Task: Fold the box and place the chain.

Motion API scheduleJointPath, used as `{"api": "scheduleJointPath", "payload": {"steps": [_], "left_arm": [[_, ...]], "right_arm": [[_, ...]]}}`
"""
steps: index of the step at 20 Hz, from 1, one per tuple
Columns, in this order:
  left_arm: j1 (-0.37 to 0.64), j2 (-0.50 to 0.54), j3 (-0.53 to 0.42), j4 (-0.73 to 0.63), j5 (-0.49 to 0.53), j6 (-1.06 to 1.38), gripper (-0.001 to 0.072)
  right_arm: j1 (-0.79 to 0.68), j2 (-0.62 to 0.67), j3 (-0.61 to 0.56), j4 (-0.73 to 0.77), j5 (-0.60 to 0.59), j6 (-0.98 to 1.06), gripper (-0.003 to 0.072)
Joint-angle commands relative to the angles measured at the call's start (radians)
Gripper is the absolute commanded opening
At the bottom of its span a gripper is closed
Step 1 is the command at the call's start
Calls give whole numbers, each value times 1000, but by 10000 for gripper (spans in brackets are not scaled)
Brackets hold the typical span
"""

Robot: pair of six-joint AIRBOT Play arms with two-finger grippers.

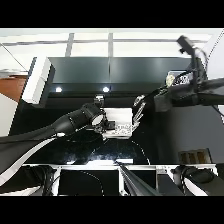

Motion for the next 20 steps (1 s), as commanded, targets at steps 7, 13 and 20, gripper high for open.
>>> {"api": "scheduleJointPath", "payload": {"steps": [7, 13, 20], "left_arm": [[0, 0, 0, 0, 0, 0, 31], [0, 0, 0, 1, 1, 0, 31], [0, 0, 0, 0, -4, 0, 30]], "right_arm": [[182, -185, -21, 14, -43, -39, 44], [181, -190, -28, -60, 8, -20, 551], [-162, -36, -104, -275, 80, -150, 574]]}}
